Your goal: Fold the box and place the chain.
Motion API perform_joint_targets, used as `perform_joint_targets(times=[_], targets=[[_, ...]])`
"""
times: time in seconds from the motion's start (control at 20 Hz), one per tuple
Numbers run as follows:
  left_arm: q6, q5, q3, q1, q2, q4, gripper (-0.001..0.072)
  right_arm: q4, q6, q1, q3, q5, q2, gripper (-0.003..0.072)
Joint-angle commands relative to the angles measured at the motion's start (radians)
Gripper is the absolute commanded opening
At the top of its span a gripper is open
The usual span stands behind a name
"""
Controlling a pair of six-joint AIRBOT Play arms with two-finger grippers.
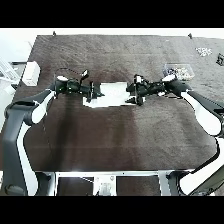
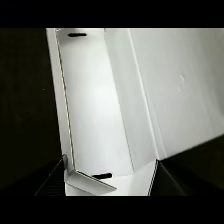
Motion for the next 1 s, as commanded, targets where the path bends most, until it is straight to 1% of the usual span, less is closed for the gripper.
perform_joint_targets(times=[0.0,0.1,0.15,0.25,0.55,0.8,0.95], targets=[[0.0,0.006,0.001,0.0,0.001,-0.003,0.0024,-0.041,0.066,0.011,0.004,0.04,-0.004,0.0614],[0.0,0.006,0.001,0.0,0.001,-0.003,0.0024,-0.038,0.156,0.017,0.004,0.052,-0.003,0.0614],[0.0,0.006,0.001,0.0,0.001,-0.003,0.0024,-0.039,0.165,0.019,0.003,0.059,-0.004,0.0614],[0.0,0.006,0.001,0.0,0.001,-0.003,0.0024,-0.034,0.135,0.02,0.0,0.033,-0.011,0.0614],[0.0,0.007,0.001,0.0,0.001,-0.003,0.0024,0.018,0.01,0.021,0.0,0.006,-0.051,0.0614],[0.0,0.007,0.001,0.0,0.001,-0.003,0.0024,0.027,-0.045,0.014,0.0,-0.02,-0.058,0.0614],[0.0,0.007,0.001,0.0,0.001,-0.003,0.0024,0.026,-0.043,0.013,0.0,-0.01,-0.059,0.0614]])
